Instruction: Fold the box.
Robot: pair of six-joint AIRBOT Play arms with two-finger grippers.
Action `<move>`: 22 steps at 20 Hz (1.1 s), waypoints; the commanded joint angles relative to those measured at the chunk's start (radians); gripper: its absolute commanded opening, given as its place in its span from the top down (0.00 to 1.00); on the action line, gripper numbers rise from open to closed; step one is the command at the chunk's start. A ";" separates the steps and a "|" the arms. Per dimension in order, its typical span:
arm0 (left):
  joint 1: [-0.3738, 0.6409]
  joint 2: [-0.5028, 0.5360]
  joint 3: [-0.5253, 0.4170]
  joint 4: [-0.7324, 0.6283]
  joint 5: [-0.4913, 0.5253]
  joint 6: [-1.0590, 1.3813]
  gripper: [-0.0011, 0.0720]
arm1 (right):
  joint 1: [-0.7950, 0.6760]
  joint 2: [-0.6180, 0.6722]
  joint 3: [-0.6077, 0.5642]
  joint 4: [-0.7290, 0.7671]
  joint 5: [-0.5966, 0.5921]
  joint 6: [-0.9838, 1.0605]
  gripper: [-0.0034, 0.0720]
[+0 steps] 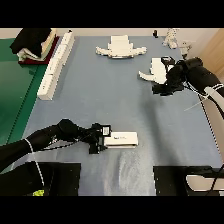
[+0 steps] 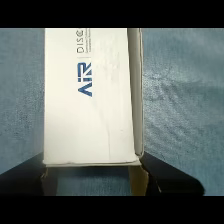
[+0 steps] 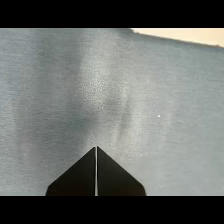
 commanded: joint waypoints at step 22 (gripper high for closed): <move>1.292 0.367 0.063 0.731 -0.272 -1.138 0.36 | -0.006 -0.008 0.005 -0.006 -0.017 0.014 0.93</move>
